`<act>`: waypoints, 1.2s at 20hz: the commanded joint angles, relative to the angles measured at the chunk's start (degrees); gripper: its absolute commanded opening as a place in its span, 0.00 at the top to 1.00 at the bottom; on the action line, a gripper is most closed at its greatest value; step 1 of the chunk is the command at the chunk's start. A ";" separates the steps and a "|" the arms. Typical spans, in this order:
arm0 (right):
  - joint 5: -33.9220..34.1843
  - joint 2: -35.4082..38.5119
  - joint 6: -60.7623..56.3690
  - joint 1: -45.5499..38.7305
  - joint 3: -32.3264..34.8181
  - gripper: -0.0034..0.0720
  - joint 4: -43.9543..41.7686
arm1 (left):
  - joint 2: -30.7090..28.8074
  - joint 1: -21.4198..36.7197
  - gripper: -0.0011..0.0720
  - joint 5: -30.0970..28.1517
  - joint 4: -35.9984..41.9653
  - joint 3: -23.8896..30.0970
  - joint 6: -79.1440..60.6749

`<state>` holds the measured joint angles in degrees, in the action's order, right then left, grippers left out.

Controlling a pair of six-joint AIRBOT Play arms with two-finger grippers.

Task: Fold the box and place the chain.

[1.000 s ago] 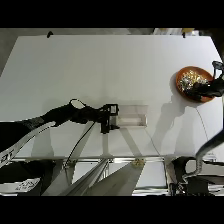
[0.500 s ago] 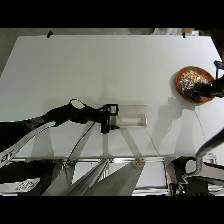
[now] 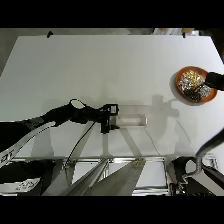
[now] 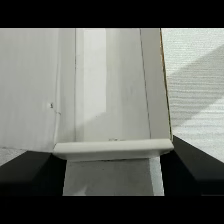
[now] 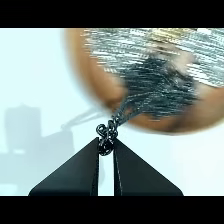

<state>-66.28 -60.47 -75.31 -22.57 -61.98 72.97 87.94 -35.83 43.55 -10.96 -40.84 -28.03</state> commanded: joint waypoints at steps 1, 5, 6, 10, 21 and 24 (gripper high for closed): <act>-4.98 6.84 3.23 4.13 -0.04 0.93 -7.52 | 0.00 0.02 0.78 0.00 -0.02 0.00 0.00; -8.94 13.27 3.21 12.11 -0.04 0.93 -7.28 | 0.00 0.02 0.78 -0.02 -0.02 0.00 0.00; -9.77 14.67 3.21 13.88 -0.04 0.93 -7.28 | 0.00 0.02 0.78 0.00 0.00 0.00 0.00; -12.81 18.82 3.19 21.33 -0.02 0.93 -7.48 | 0.00 0.02 0.78 0.00 0.00 0.00 0.00; -13.44 22.25 2.12 41.66 1.97 0.93 -18.86 | 0.00 0.02 0.78 -0.02 -0.02 0.00 0.00; -7.85 22.21 2.12 48.41 4.76 0.93 -19.17 | 0.00 0.02 0.78 -0.02 -0.02 0.00 0.00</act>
